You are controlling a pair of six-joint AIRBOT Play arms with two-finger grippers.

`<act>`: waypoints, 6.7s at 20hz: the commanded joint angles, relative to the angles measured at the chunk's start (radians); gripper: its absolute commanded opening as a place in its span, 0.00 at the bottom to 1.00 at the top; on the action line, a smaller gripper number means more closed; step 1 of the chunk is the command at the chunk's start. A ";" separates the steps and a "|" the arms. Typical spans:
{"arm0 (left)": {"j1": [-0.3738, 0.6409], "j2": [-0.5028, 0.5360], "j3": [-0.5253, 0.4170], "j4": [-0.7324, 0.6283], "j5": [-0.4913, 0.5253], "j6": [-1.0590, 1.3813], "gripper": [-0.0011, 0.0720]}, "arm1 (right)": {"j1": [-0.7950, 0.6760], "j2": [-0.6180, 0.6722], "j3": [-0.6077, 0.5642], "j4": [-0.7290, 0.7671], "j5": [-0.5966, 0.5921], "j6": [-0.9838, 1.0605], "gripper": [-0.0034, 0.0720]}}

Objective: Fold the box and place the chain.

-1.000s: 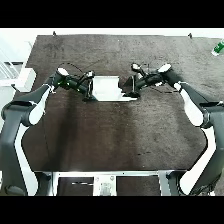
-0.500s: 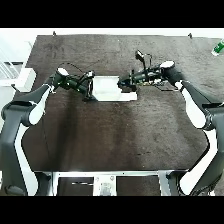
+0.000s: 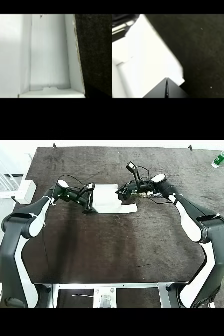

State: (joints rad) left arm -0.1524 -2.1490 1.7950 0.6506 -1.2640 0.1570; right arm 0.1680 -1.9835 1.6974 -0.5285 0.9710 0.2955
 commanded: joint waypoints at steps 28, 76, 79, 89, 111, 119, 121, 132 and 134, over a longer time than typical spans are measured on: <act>0.000 0.000 0.001 0.000 0.000 0.000 0.68 | 0.006 0.072 -0.021 -0.397 0.225 -0.223 0.94; 0.000 0.000 0.001 0.000 0.000 0.000 0.68 | -0.085 0.261 -0.093 -0.546 0.183 0.581 0.05; 0.000 0.000 0.001 0.000 0.000 0.000 0.68 | -0.163 0.262 -0.194 -0.509 0.181 0.706 0.06; 0.000 0.000 0.001 0.000 0.000 0.000 0.68 | -0.212 0.161 -0.340 -0.275 0.000 0.748 0.06; 0.000 0.000 0.001 0.000 -0.001 0.000 0.68 | -0.083 0.174 -0.306 -0.036 0.073 0.642 0.06; 0.000 0.000 0.001 0.000 -0.001 0.000 0.68 | -0.031 0.175 -0.301 -0.035 0.061 0.646 0.62; 0.000 0.000 0.001 0.000 0.000 0.000 0.68 | -0.026 0.175 -0.296 -0.035 0.040 0.652 0.64; 0.000 0.000 0.001 0.000 0.000 0.000 0.68 | 0.039 0.163 -0.229 -0.209 0.039 0.849 0.65; 0.000 0.000 0.001 0.000 0.000 0.000 0.68 | 0.049 0.157 -0.219 -0.210 0.037 0.855 0.65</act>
State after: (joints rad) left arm -0.1520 -2.1494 1.7950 0.6506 -1.2644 0.1574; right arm 0.1974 -1.8198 1.4658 -0.7017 1.0130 1.1110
